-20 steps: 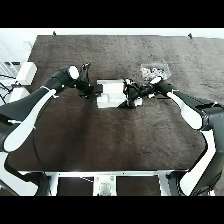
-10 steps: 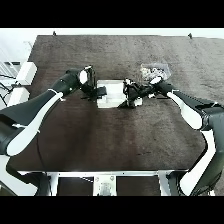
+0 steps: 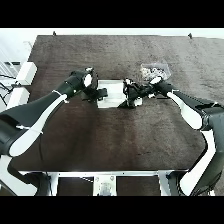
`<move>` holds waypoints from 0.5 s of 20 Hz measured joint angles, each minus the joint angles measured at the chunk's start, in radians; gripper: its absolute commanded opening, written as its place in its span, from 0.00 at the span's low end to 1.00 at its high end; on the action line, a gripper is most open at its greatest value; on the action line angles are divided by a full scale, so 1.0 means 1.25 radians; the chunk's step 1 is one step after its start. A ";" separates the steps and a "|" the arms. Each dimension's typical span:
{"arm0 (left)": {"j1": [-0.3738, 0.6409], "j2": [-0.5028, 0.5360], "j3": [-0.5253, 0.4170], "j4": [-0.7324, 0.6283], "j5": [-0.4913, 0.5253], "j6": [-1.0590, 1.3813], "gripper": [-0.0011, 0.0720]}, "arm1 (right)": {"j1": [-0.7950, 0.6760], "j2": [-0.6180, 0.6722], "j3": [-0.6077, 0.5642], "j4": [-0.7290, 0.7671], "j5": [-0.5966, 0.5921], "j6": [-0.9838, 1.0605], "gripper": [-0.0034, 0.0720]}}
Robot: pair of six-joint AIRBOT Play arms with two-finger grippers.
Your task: Fold the box and place the chain.
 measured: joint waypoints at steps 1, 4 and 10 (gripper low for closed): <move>0.000 -0.004 0.008 0.003 -0.007 -0.002 0.43 | 0.000 0.000 0.000 0.000 0.000 0.000 0.83; -0.002 -0.034 0.064 0.008 -0.050 -0.008 0.43 | 0.000 0.000 0.000 0.000 0.000 0.001 0.83; -0.003 -0.084 0.155 0.012 -0.152 -0.008 0.43 | 0.000 0.000 0.000 0.000 0.001 0.000 0.83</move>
